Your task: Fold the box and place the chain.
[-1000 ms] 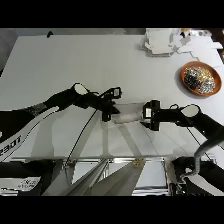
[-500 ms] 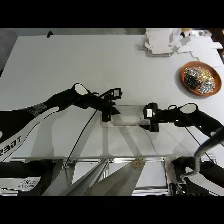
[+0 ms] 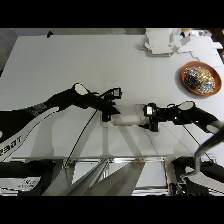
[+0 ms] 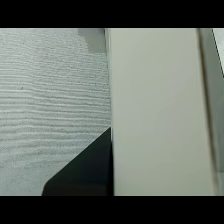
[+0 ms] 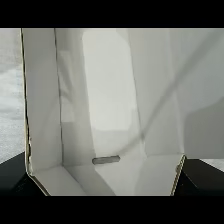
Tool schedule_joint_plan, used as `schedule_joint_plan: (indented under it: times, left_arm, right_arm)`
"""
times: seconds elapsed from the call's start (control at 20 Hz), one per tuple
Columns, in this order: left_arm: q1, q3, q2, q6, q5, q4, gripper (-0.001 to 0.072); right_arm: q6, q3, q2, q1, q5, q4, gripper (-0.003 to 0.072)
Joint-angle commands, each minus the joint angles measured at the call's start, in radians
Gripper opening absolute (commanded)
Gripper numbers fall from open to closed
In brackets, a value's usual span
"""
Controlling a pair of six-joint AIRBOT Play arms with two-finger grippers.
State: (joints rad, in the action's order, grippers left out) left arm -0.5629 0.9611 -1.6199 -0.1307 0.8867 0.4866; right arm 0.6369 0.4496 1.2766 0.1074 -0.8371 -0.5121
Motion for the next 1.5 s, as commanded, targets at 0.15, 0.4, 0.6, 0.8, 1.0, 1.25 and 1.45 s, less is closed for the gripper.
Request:
schedule_joint_plan:
  times: [0.15,0.4,0.6,0.8,1.0,1.25,1.45]
  left_arm:
    - [0.000,0.000,0.001,0.000,0.000,0.000,0.0013]
    - [0.000,0.000,0.001,0.000,0.000,0.000,0.0013]
    - [0.000,0.000,0.001,0.000,0.000,0.000,0.0013]
    - [0.000,0.000,0.001,0.000,0.000,0.000,0.0013]
    - [0.000,0.000,0.001,0.000,0.000,0.000,0.0013]
    - [0.000,0.000,0.001,0.000,0.000,0.000,0.0013]
    - [0.000,0.000,0.001,0.000,0.000,0.000,0.0013]
  right_arm:
    - [-0.064,0.045,0.008,-0.011,-0.055,0.015,0.0694]
    - [-0.064,0.065,0.008,-0.046,-0.124,-0.029,0.0704]
    - [-0.065,0.065,0.007,-0.046,-0.177,-0.030,0.0710]
    - [-0.076,0.066,0.007,-0.046,-0.168,-0.021,0.0700]
    - [-0.074,0.065,0.023,-0.046,-0.100,-0.011,0.0562]
    - [-0.022,0.065,0.056,-0.016,-0.072,-0.014,0.0494]
    - [-0.023,0.065,0.070,-0.003,-0.056,-0.038,0.0494]
